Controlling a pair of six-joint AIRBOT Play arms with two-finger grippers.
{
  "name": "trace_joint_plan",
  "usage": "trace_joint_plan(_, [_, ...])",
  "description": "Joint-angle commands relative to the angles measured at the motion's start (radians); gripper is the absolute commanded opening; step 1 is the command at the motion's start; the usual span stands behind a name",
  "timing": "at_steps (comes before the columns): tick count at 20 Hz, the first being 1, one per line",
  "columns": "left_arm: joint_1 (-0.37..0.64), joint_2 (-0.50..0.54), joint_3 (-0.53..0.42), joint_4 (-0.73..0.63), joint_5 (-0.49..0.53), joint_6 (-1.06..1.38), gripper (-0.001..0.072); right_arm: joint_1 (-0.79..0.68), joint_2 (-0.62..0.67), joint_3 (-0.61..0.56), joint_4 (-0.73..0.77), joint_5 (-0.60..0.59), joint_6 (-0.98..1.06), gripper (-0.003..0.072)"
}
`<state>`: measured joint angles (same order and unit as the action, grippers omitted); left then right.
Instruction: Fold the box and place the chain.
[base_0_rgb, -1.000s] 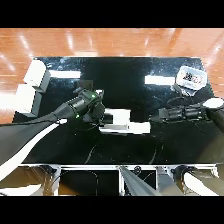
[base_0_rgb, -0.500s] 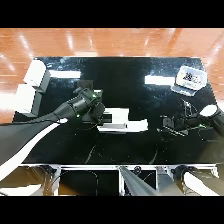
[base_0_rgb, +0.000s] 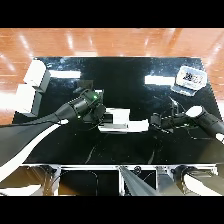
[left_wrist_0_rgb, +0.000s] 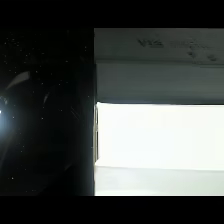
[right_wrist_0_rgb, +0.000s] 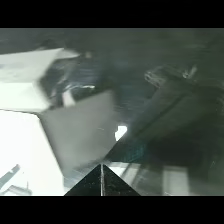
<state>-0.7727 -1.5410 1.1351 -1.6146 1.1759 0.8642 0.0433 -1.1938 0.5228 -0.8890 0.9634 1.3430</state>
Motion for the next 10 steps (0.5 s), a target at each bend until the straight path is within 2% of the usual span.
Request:
trace_joint_plan(1, [-0.001,0.001,0.001,0.0,-0.002,0.0,0.0021,0.077,-0.015,0.0,0.072,-0.062,-0.001,0.0038])
trace_joint_plan(2, [-0.001,0.001,0.001,-0.001,-0.002,0.0,0.0021,0.089,-0.015,0.004,0.092,-0.062,-0.012,0.004])
trace_joint_plan(4, [-0.001,0.001,0.001,-0.001,-0.002,0.0,0.0021,0.109,-0.015,0.017,0.119,-0.058,-0.023,0.0483])
trace_joint_plan(5, [-0.001,0.001,0.001,-0.001,-0.002,0.0,0.0021,0.115,-0.015,0.023,0.127,-0.053,-0.033,0.0507])
trace_joint_plan(10, [-0.001,0.001,0.001,-0.002,-0.002,0.0,0.0021,0.117,-0.015,0.069,0.186,-0.004,-0.06,0.0507])
